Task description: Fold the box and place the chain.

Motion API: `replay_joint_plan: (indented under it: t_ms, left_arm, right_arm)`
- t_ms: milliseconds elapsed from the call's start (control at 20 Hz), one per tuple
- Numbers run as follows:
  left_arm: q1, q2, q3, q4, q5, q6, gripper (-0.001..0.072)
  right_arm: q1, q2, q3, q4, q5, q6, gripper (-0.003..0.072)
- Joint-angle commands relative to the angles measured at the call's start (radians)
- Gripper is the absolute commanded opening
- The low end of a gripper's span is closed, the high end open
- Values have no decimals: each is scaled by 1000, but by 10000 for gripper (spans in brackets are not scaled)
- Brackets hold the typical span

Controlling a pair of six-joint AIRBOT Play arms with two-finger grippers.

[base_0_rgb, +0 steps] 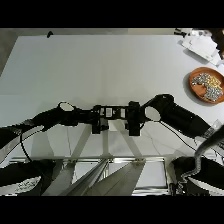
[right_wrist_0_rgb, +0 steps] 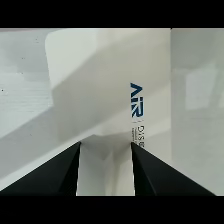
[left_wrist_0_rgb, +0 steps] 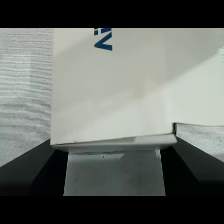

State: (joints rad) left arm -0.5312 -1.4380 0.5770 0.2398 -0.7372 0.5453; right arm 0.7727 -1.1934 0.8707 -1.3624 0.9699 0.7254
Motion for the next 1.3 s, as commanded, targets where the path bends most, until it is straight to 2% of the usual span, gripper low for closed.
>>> replay_joint_plan:
  t_ms: [0,100,250,900,1250]
  left_arm:
    - [0,1,0,0,0,0,456]
    - [0,0,0,0,0,0,456]
    - [0,0,0,0,0,0,456]
    - [0,1,0,0,0,0,456]
    - [0,1,0,0,0,0,456]
  right_arm:
    - [1,1,-5,-7,-44,11,319]
    - [1,1,-5,-14,-44,11,253]
    - [1,11,-5,-19,-44,11,224]
    - [0,50,-5,-72,-148,55,221]
    - [5,47,-48,-77,-127,69,221]
